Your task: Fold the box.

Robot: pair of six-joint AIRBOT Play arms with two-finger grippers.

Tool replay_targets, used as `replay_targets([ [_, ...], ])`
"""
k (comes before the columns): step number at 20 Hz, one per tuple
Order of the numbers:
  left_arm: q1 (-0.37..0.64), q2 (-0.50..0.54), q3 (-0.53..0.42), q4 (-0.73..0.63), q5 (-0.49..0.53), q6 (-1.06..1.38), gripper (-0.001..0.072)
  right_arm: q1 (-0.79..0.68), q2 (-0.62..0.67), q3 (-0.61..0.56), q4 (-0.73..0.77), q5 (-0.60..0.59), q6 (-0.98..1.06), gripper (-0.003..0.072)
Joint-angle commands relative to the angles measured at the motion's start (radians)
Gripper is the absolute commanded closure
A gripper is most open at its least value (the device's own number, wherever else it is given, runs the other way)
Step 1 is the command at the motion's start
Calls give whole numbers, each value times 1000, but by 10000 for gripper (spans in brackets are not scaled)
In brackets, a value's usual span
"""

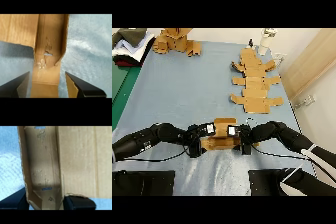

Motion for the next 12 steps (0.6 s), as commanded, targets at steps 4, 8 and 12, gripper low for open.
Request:
replay_targets([
  [4, -18, -60, 40, -48, 15, 14, 44, 0, 1, 0, 0, 0, 0, 248],
  [8, -40, -61, 40, -71, 24, 14, 89, 0, 1, -1, 0, 0, 0, 248],
  [12, -46, -61, 40, -84, 43, 30, 408, 0, 1, -1, 0, 0, 0, 247],
])
